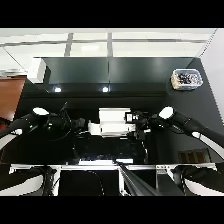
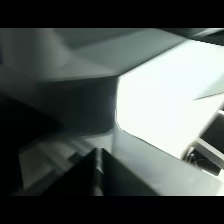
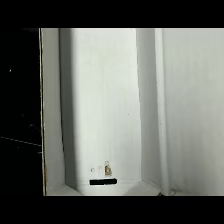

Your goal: Fold the box and place the chain.

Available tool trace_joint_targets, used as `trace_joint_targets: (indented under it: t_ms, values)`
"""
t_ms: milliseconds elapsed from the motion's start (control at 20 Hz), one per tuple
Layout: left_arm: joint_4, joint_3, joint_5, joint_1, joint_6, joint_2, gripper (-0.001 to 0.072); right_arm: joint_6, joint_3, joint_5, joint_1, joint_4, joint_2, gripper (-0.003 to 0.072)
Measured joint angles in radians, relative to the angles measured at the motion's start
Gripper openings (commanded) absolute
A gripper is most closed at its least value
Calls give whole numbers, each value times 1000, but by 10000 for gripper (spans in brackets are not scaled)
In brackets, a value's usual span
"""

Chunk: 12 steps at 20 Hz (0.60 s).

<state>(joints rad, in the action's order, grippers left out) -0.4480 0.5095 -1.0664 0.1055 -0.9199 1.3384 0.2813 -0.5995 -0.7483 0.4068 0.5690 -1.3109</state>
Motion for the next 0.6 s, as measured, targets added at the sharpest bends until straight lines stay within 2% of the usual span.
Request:
trace_joint_targets:
  t_ms: [50, 350, 400, 600]
  values:
    - [11, 15, -21, -1, 13, 1, 548, 0, 0, 0, 0, 0, 0, 232]
    - [35, 100, -79, 30, 44, 3, 538, 0, 0, 0, 0, 0, 0, 232]
    - [36, 113, -85, 49, 41, 3, 459, 0, 0, 0, 0, 0, 0, 232]
    - [1, 173, -70, 140, -38, 3, 439, 0, 0, 0, 0, 0, 0, 232]
